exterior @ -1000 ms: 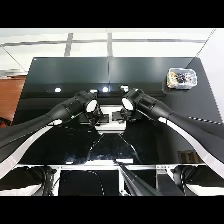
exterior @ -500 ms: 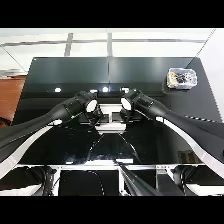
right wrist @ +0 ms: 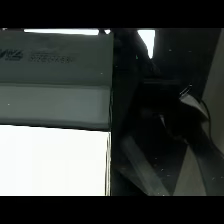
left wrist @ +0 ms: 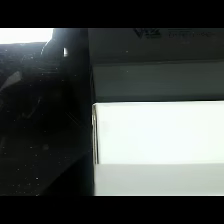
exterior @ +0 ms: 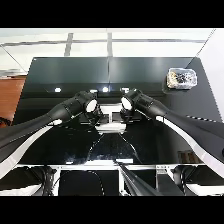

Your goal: Fold the box and place the chain.

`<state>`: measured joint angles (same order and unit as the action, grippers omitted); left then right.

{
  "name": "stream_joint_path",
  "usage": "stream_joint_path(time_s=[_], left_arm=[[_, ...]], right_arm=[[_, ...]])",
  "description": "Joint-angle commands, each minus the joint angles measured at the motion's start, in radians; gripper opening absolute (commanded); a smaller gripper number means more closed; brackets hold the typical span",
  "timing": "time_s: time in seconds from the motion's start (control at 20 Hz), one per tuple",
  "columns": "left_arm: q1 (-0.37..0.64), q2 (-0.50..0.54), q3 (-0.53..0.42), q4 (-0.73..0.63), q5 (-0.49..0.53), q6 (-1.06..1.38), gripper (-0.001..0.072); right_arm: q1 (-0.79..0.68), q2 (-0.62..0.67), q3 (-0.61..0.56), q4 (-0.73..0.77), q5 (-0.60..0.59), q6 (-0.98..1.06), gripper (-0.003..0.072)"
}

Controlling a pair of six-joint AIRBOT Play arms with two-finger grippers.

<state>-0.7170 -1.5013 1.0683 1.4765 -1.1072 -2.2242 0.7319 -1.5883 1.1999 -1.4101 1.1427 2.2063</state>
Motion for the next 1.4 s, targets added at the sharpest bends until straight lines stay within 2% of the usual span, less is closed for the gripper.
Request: stream_joint_path(time_s=[0.0, 0.05, 0.1, 0.15, 0.3, 0.45, 0.55, 0.65, 0.75, 0.8, 0.85, 0.9, 1.1, 1.3, 1.35], left_arm=[[0.000, 0.000, 0.001, 0.000, -0.001, 0.002, 0.0027], [0.000, 0.000, 0.001, 0.000, -0.001, 0.002, 0.0026], [0.000, 0.000, 0.001, 0.000, -0.001, 0.002, 0.0026], [0.000, 0.000, 0.001, 0.000, -0.001, 0.002, 0.0027], [0.000, 0.000, 0.001, 0.000, -0.002, 0.002, 0.0027], [0.000, 0.000, 0.001, 0.000, -0.002, 0.002, 0.0026], [0.000, 0.000, 0.001, 0.000, -0.002, 0.002, 0.0026], [0.000, 0.000, 0.001, 0.000, -0.002, 0.002, 0.0027], [0.000, 0.000, 0.001, 0.000, -0.002, 0.002, 0.0027], [0.000, 0.000, 0.001, 0.000, -0.002, 0.002, 0.0026], [0.000, 0.000, 0.001, 0.000, -0.002, 0.002, 0.0026], [0.000, 0.000, 0.001, 0.000, -0.002, 0.002, 0.0026], [0.000, 0.000, 0.001, 0.001, -0.001, 0.002, 0.0027], [0.000, 0.000, 0.001, 0.000, -0.005, 0.002, 0.0026], [0.000, 0.000, 0.001, 0.000, -0.005, 0.002, 0.0027]], right_arm=[[0.000, 0.000, 0.001, 0.003, -0.001, -0.008, 0.0011], [-0.001, 0.001, 0.001, 0.000, -0.001, -0.008, 0.0015], [-0.001, 0.004, 0.001, -0.001, -0.001, -0.008, 0.0089], [-0.001, 0.011, 0.004, -0.001, 0.002, -0.014, 0.0292], [-0.001, 0.081, 0.020, -0.004, 0.031, -0.104, 0.0309], [-0.018, 0.249, 0.021, -0.040, 0.132, -0.278, 0.0309], [-0.068, 0.359, 0.021, -0.194, 0.262, -0.335, 0.0309], [-0.146, 0.431, 0.019, -0.425, 0.315, -0.353, 0.0309], [-0.261, 0.443, 0.019, -0.603, 0.250, -0.351, 0.0310], [-0.332, 0.439, 0.011, -0.607, 0.160, -0.346, 0.0345], [-0.414, 0.433, -0.007, -0.579, 0.049, -0.322, 0.0686], [-0.494, 0.416, -0.022, -0.528, -0.047, -0.318, 0.0720], [-0.752, 0.250, 0.018, -0.191, -0.272, -0.221, 0.0717], [-0.886, -0.032, 0.308, 0.085, -0.177, -0.038, 0.0699], [-0.901, -0.096, 0.384, 0.112, -0.138, -0.001, 0.0602]])
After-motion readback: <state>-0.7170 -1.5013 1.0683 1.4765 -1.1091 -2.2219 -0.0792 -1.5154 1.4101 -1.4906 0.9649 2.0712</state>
